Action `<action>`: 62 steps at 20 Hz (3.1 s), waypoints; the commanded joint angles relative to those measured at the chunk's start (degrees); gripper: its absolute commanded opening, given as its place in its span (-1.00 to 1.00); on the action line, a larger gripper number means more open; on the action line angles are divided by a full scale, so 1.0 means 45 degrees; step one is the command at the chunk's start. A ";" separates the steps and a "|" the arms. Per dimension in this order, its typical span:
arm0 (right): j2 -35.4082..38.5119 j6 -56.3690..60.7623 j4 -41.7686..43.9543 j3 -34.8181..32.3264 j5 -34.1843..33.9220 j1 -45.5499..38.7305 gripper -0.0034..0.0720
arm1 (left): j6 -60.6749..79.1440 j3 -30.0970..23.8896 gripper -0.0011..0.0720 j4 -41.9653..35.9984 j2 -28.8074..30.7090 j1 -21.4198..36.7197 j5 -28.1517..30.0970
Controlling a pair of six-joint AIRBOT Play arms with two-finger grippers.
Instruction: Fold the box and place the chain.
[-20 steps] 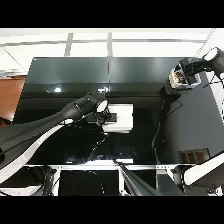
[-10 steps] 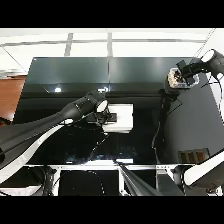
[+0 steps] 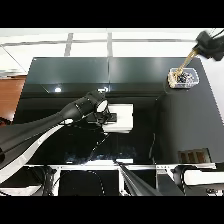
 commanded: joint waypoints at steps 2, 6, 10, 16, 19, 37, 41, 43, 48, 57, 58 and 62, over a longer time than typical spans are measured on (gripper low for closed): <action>0.2885 -0.1535 0.0423 0.0160 0.0228 -0.0010 -0.89 | 0.0000 0.0005 -0.89 -0.0058 -0.0010 0.0005 0.0010; 0.4838 -0.2021 0.1137 0.0160 0.0243 -0.0010 -0.89 | 0.0000 0.0005 -0.89 -0.0053 -0.0010 0.0005 0.0005; 0.6144 -0.3444 0.2832 0.0160 0.2084 -0.0005 -0.89 | 0.0000 0.0005 -0.89 -0.0053 -0.0010 0.0005 0.0005; 0.6630 -0.4337 0.4415 0.0151 0.5731 0.0860 -0.89 | 0.0000 0.0005 -0.89 -0.0053 -0.0010 0.0005 0.0005; 0.6630 -0.4386 0.4658 -0.0063 0.6533 0.2375 -0.89 | 0.0000 0.0005 -0.89 -0.0053 -0.0010 0.0005 0.0005; 0.6586 -0.4493 0.5440 -0.8422 0.1957 0.6664 -0.88 | 0.0000 0.0005 -0.89 -0.0053 -0.0010 0.0005 0.0000; 0.6572 -0.4469 0.5362 -1.0958 -0.0403 0.7252 -0.87 | 0.0000 0.0005 -0.89 -0.0049 -0.0010 0.0005 0.0005; 0.6567 -0.4469 0.5323 -1.1579 -0.0928 0.7261 -0.68 | 0.0000 0.0005 -0.89 -0.0049 -0.0010 0.0005 0.0005; 0.7009 -0.5421 0.3351 -1.0987 0.1107 0.4969 -0.05 | 0.0000 0.0005 -0.89 -0.0049 -0.0010 0.0005 0.0005; 0.6946 -1.8574 0.1486 -1.5363 -0.5027 0.6654 1.00 | 0.0000 0.0005 -0.89 -0.0049 -0.0010 0.0005 0.0029; 0.6562 -2.0424 0.1783 -1.5387 -0.4886 0.6790 1.00 | 0.0000 0.0005 -0.89 -0.0049 -0.0010 0.0005 0.0029; 0.4779 -2.4407 0.4561 -1.5140 -0.4886 0.6475 1.00 | 0.0000 0.0005 -0.89 -0.0049 -0.0010 0.0005 0.0029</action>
